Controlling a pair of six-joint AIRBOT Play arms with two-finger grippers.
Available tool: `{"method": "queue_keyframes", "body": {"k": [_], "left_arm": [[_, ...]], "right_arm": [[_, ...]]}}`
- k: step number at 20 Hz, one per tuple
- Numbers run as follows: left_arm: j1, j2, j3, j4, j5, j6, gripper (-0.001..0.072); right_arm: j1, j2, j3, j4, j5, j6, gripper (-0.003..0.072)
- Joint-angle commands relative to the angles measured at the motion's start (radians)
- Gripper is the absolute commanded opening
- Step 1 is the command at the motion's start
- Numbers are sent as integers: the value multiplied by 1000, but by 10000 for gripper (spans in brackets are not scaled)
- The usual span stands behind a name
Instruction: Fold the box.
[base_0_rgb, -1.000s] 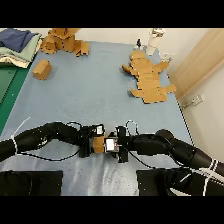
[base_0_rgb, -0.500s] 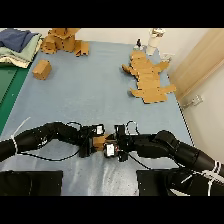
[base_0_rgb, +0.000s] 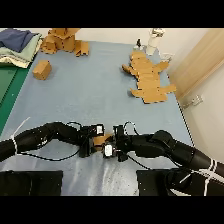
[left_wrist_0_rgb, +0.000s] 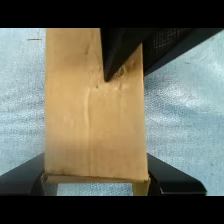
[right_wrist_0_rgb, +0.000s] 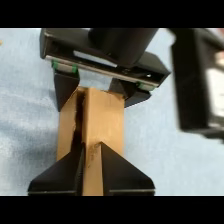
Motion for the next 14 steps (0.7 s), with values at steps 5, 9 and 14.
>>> {"method": "queue_keyframes", "body": {"k": [5, 9, 14], "left_arm": [[0, 0, 0, 1, 0, 3, 592], [0, 0, 0, 1, 1, 3, 592], [0, 0, 0, 1, 1, 3, 592]], "right_arm": [[1, -13, 1, 16, -6, 1, 161], [0, 30, 1, 15, -9, 1, 353], [0, 64, 1, 13, -18, 48, 353]]}}
